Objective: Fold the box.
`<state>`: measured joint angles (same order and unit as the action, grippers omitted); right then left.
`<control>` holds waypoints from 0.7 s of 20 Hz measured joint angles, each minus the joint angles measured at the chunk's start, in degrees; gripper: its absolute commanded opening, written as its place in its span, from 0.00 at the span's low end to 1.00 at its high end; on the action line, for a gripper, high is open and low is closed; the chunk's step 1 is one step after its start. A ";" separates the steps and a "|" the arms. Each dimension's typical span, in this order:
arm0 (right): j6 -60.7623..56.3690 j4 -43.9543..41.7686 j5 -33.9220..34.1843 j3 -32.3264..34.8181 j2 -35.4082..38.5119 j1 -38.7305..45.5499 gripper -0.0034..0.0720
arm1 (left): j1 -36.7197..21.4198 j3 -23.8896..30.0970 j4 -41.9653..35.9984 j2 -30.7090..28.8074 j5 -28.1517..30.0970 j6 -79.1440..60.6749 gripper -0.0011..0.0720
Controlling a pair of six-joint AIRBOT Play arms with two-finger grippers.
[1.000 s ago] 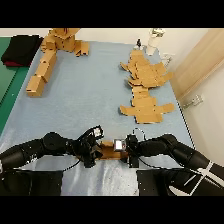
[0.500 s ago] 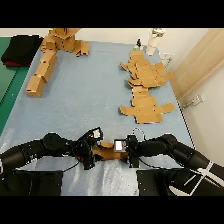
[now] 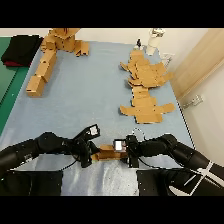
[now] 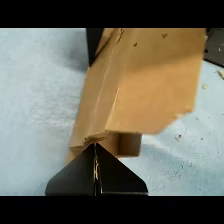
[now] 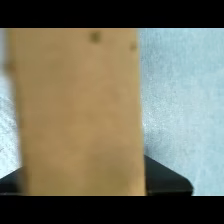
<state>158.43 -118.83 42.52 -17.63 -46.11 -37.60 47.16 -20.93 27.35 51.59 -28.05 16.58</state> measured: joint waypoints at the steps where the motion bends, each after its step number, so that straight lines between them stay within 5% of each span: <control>1: 0.00 0.02 0.00 0.00 0.00 0.00 0.53 | -0.81 0.00 4.37 -2.01 -0.55 4.42 0.03; 6: -0.02 0.09 0.00 0.00 0.00 0.00 0.53 | -7.48 -0.09 29.81 -16.31 -8.48 36.81 0.03; 9: 0.00 0.11 0.00 0.00 0.00 0.00 0.53 | -13.84 -0.04 40.72 -22.12 -18.64 62.62 0.03; 14: 0.00 0.11 0.00 0.00 0.00 0.00 0.53 | -21.70 2.51 40.89 -22.99 -28.92 82.03 0.03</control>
<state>158.43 -118.72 42.52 -17.63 -46.11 -37.60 25.45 -18.41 68.25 28.60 -56.97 98.61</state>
